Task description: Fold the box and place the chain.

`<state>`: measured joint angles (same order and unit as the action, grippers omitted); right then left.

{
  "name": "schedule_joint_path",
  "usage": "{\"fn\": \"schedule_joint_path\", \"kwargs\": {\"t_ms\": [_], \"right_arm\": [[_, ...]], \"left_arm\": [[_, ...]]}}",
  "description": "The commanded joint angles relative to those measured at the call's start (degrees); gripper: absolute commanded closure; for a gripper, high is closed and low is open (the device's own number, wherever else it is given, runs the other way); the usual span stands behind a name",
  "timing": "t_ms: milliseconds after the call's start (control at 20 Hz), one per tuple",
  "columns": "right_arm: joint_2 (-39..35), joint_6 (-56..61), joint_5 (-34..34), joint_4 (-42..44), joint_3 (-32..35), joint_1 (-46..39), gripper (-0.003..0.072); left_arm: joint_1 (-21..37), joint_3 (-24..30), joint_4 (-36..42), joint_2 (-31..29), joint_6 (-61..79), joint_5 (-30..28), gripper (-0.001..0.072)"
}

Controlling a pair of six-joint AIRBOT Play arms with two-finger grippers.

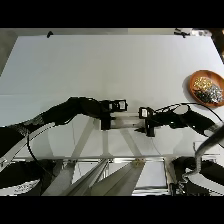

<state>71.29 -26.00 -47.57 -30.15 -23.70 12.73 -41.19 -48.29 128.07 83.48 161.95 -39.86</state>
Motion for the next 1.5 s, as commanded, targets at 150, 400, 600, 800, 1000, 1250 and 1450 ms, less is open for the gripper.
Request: {"fn": "schedule_joint_path", "kwargs": {"t_ms": [150, 400, 600, 800, 1000, 1250, 1450], "right_arm": [[0.02, 0.02, 0.00, 0.02, 0.02, 0.04, 0.0273], [0.02, 0.02, 0.00, 0.02, 0.02, 0.04, 0.0273], [0.02, 0.00, 0.00, 0.02, 0.02, 0.04, 0.0273], [0.02, 0.02, 0.00, 0.02, 0.02, 0.04, 0.0273], [0.02, 0.02, 0.00, 0.02, 0.02, 0.04, 0.0273], [0.02, 0.02, 0.02, 0.02, 0.02, 0.04, 0.0273], [0.02, 0.02, 0.02, 0.02, 0.02, 0.04, 0.0273]], "left_arm": [[0.02, -0.04, 0.00, 0.00, 0.00, -0.02, 0.0695], [0.02, -0.04, 0.00, 0.00, 0.00, -0.26, 0.0695], [0.02, -0.04, 0.00, 0.00, -0.02, -0.42, 0.0691], [0.02, -0.04, 0.02, -0.15, -0.07, -2.56, 0.0474], [0.02, -0.04, 0.02, -1.97, -0.55, -5.40, 0.0305], [0.09, -0.04, -0.24, -3.93, -3.08, -6.21, 0.0184], [0.09, -0.04, -1.49, -5.16, -5.73, -6.23, 0.0096]]}}
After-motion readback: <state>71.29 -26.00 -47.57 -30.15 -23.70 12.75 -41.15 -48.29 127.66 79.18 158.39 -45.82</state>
